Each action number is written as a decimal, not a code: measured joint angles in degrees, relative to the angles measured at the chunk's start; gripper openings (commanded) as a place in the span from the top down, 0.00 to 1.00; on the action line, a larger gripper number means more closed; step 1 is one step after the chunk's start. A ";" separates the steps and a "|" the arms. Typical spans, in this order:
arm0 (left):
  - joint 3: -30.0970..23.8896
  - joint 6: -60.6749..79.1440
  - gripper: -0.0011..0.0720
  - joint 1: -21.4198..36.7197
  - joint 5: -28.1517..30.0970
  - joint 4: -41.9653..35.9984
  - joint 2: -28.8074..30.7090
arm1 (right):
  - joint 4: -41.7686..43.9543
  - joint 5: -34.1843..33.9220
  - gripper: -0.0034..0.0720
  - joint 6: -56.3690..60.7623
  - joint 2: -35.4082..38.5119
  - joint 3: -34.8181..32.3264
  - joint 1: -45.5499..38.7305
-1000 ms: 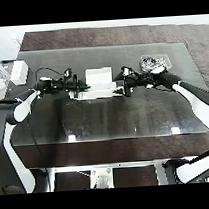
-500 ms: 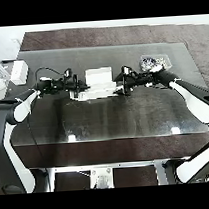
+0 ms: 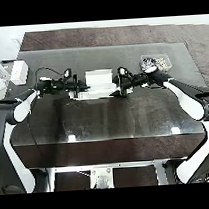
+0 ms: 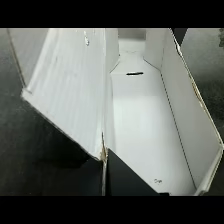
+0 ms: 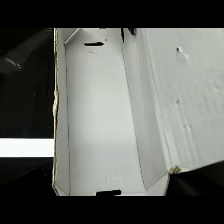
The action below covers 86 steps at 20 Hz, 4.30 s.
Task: Fold the box and place the chain.
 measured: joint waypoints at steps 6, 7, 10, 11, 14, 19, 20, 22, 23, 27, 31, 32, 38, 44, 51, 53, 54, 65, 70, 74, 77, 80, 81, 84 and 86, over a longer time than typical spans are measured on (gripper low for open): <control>0.00 -0.02 0.96 -0.02 0.02 0.00 0.00 | -0.26 0.96 0.07 0.24 -1.16 0.92 0.24; 0.00 0.00 0.96 -0.02 0.02 -0.02 0.00 | -0.42 1.09 0.07 0.26 -1.20 1.03 0.24; 0.00 -0.02 0.96 -0.02 0.04 -0.02 0.00 | -0.81 2.40 0.07 0.35 -1.97 1.81 0.26; 0.00 -0.02 0.96 -0.02 0.04 -0.02 0.00 | -0.79 2.69 0.07 0.39 -2.38 2.21 0.26; 0.00 -0.02 0.96 -0.02 0.04 -0.02 0.00 | -0.13 3.30 0.07 0.79 -3.26 3.04 0.26; 0.00 -0.02 0.96 0.00 0.04 -0.02 -0.02 | 0.42 4.04 0.07 1.31 -3.91 3.54 0.26; 0.00 -0.02 0.96 -0.02 0.04 -0.02 0.00 | 0.46 4.33 0.07 1.36 -4.09 3.56 0.26; 0.00 -0.02 0.96 -0.02 0.04 -0.02 0.00 | 0.79 4.57 0.07 1.42 -4.46 3.65 0.26; 0.00 -0.02 0.96 -0.02 0.07 -0.02 0.00 | 0.85 4.70 0.07 1.42 -4.63 3.65 0.26; 0.00 -0.02 0.96 -0.04 0.07 -0.02 0.00 | 1.03 4.87 0.07 1.42 -5.11 3.65 0.28; 0.00 -0.02 0.96 -0.04 0.04 -0.02 0.00 | 1.57 5.29 0.07 1.22 -5.46 3.65 0.13; 0.00 -0.02 0.96 -0.04 0.04 -0.02 0.00 | 1.79 5.64 0.07 1.01 -5.62 3.65 -0.04; -0.02 -0.02 0.96 -0.07 0.04 -0.02 -0.02 | 2.58 6.62 0.07 -0.07 -5.88 3.65 -0.70; 0.00 -0.02 0.96 -0.04 0.07 -0.02 -0.02 | 3.50 6.84 0.07 -2.29 -5.92 3.78 -0.74; 0.00 -0.02 0.96 -0.04 0.04 -0.02 0.00 | 1.14 7.10 0.07 -3.04 -5.95 5.18 -0.74; 0.00 -0.02 0.96 -0.04 0.04 -0.02 0.00 | 0.70 7.48 0.07 -3.02 -6.10 5.40 -0.74; 0.00 -0.02 0.96 -0.04 0.04 -0.04 -0.02 | 0.57 7.58 0.07 -2.95 -6.16 5.46 -0.72; 0.00 -0.02 0.96 -0.04 0.04 -0.02 0.00 | 1.36 7.89 0.07 -1.03 -6.69 5.60 -0.07; 0.00 -0.02 0.96 -0.04 0.04 -0.02 -0.02 | 1.73 7.45 0.07 -0.20 -6.75 5.68 -0.04; 0.00 -0.02 0.96 -0.04 0.07 -0.04 0.00 | 1.27 7.34 0.08 0.17 -6.75 5.92 -0.02; 0.00 -0.02 0.96 -0.07 0.04 -0.02 0.00 | 0.55 6.84 0.11 0.26 -6.75 6.29 -0.02; 0.00 -0.02 0.96 -0.04 0.07 -0.04 0.00 | 0.26 6.01 0.11 0.20 -6.75 6.45 -0.02; 0.00 -0.02 0.96 -0.04 0.04 -0.02 -0.02 | 0.17 5.84 0.11 0.15 -6.75 6.47 -0.02; 0.00 -0.02 0.96 -0.04 0.04 -0.04 0.00 | 0.11 5.33 0.12 -0.48 -6.75 6.51 -0.02; 0.00 -0.02 0.96 -0.04 0.04 -0.02 0.00 | 0.09 5.05 0.12 -0.81 -6.75 6.51 0.04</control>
